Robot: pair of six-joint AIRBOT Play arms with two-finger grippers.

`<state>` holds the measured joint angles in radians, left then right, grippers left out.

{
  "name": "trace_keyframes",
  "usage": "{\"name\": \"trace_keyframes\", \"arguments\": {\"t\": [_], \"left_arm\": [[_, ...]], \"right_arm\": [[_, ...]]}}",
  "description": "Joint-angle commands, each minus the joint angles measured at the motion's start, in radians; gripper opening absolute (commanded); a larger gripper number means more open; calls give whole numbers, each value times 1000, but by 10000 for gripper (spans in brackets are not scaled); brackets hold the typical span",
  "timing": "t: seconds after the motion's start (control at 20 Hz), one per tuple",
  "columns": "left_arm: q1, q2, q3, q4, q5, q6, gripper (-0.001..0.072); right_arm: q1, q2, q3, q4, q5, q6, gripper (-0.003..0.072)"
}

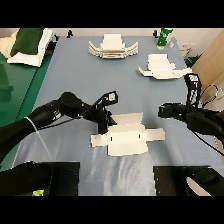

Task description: Fold the box.

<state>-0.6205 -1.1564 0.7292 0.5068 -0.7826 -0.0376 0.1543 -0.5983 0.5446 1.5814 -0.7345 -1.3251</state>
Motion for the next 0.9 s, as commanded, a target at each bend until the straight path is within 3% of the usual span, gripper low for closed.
{"name": "trace_keyframes", "arguments": {"t": [0.0, 0.3, 0.6, 0.85], "left_arm": [[-48, 35, -57, 1, 77, 56, 12], [-53, -32, -57, 2, 68, 45, 13], [-55, 5, -56, -6, 68, 158, 12], [-85, 165, -89, -63, 278, 262, 10]], "right_arm": [[-1, -1, 3, 6, 0, 24, 193], [-1, -1, 3, 32, 0, 27, 193], [-1, -1, 3, 51, -1, 27, 193], [2, -1, 3, 61, -1, 27, 193]]}}
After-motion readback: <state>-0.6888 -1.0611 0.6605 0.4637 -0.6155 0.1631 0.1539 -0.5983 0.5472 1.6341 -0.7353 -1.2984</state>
